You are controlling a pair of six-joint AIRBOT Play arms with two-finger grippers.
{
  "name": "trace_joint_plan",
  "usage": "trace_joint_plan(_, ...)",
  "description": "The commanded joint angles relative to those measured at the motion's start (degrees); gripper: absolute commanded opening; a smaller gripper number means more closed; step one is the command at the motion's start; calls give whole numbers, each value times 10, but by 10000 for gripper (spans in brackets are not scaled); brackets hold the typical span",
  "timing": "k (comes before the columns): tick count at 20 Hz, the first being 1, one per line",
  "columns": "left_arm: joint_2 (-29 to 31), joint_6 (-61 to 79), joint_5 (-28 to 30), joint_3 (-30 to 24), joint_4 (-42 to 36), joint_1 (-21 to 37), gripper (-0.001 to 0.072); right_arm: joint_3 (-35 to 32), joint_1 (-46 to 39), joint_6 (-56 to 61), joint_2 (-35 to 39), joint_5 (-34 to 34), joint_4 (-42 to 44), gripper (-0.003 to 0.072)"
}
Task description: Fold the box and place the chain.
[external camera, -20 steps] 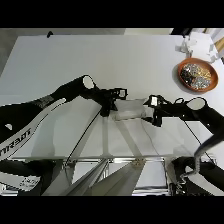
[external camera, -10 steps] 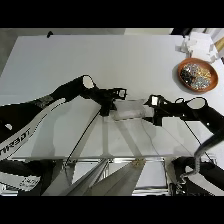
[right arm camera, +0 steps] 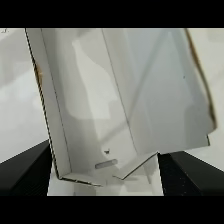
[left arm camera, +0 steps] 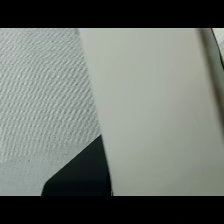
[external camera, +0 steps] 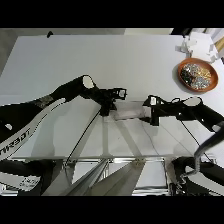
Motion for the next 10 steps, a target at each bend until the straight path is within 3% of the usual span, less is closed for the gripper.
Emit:
trace_joint_plan(1, 0, 0, 0, 0, 0, 0, 15, 1, 1, -14, -30, 24, 9, 703)
trace_joint_plan(10, 0, 0, 0, 0, 0, 0, 15, 1, 1, -24, -80, 10, 29, 668)
